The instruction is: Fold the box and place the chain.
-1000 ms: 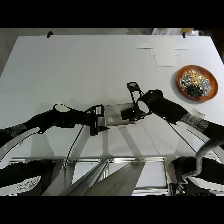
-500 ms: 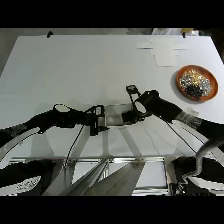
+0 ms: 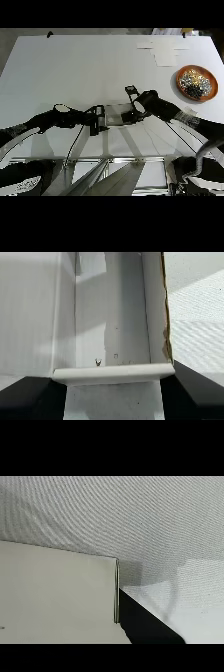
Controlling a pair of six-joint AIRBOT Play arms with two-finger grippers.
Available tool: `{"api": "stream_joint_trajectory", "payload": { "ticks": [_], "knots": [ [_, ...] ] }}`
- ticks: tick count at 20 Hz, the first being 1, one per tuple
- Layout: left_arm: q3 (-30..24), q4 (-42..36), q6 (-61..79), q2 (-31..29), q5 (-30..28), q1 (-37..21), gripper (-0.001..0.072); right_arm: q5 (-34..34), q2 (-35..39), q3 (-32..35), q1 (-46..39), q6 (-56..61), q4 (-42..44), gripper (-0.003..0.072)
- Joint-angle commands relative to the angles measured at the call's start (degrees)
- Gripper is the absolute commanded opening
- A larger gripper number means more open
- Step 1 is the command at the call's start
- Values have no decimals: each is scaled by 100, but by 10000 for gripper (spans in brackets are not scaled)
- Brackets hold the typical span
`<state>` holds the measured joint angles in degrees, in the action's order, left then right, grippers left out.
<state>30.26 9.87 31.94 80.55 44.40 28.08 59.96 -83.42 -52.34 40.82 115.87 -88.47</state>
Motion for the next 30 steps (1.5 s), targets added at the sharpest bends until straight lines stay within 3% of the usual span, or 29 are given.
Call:
{"api": "stream_joint_trajectory", "payload": {
  "ticks": [1,6,11,13,15,18,20,25,30],
  "knots": [
    [4,2,-2,-2,-2,-2,68,70,26,2,17,-48,42,275],
    [4,2,-2,-2,-2,-2,68,247,485,2,17,-686,-7,298],
    [4,2,-4,-2,-2,0,68,579,1626,2,11,-1344,-22,304],
    [4,2,-2,-2,-2,-2,68,710,2074,0,11,-1471,-22,403],
    [4,2,-2,-2,0,-2,68,964,2389,-37,-94,-1615,-2,405],
    [4,2,-2,-2,0,0,68,1517,2490,-389,-817,-2048,-9,384],
    [4,2,-2,-2,-4,-2,68,1410,2472,-717,-1578,-2485,0,274],
    [4,2,-2,-2,-2,-2,68,1032,1849,-1604,-3639,-3189,11,259],
    [4,2,-2,-2,-2,-2,68,404,992,-1705,-4846,-3191,59,255]
  ]
}}
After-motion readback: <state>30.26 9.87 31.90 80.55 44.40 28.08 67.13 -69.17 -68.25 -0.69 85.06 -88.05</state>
